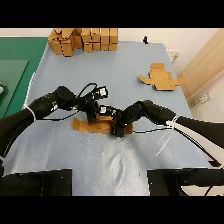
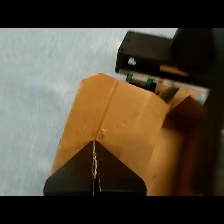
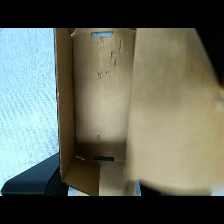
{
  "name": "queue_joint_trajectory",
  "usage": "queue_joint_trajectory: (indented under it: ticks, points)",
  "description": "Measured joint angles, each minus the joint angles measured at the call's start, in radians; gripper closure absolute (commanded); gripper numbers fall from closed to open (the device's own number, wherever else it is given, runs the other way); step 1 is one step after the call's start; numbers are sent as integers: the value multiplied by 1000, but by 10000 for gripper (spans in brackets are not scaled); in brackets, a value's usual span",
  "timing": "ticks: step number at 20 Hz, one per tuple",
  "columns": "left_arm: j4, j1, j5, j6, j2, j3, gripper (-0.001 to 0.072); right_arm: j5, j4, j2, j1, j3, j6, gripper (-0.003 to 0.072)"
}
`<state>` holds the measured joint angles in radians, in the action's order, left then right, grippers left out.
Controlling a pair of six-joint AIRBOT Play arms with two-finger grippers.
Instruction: Fold the box.
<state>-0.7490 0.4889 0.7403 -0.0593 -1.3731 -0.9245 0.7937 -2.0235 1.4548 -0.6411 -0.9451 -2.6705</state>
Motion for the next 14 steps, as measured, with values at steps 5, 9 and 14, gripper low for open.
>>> queue_joint_trajectory:
  ticks: [5, 9, 14]
  points:
    - [-113, 9, 10, -88, -3, -58, 697, 0, 2, 0, 0, 0, 0, 604]
    - [-138, 9, 22, -106, 4, -72, 696, 0, 5, 0, 0, 0, 3, 679]
    - [-145, 10, 31, -116, 6, -77, 696, 5, 23, -2, -1, 0, 61, 448]
